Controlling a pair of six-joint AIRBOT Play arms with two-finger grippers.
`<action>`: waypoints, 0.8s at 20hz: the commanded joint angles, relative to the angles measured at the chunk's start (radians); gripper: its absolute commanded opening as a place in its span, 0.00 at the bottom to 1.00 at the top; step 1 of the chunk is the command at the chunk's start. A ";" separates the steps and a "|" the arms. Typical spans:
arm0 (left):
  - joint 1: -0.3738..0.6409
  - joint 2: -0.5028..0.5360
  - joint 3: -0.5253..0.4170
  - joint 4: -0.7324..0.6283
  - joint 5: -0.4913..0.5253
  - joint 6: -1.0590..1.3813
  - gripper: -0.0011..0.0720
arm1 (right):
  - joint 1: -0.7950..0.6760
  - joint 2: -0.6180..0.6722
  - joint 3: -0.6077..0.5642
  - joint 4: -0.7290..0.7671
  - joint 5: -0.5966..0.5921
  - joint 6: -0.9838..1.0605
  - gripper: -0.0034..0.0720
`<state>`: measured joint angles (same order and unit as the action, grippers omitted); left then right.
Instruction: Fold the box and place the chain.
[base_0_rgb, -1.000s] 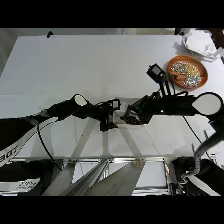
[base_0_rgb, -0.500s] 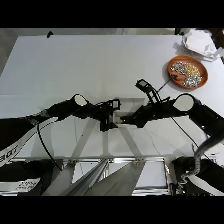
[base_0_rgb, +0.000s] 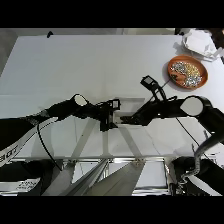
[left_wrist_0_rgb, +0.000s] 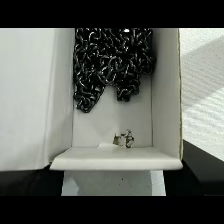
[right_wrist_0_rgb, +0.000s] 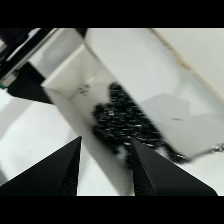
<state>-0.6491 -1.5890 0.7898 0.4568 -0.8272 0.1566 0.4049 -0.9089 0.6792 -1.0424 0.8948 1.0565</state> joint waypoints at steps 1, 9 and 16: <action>-0.001 0.001 0.000 0.000 0.000 0.000 0.58 | -0.055 0.130 0.043 -0.348 -0.074 0.239 0.51; -0.001 0.001 0.000 0.000 0.000 0.000 0.58 | -0.411 -0.069 0.043 -0.382 -0.311 0.470 0.49; -0.001 0.001 0.000 0.000 0.000 0.000 0.58 | -0.415 -0.414 0.047 -0.382 -0.563 0.673 0.49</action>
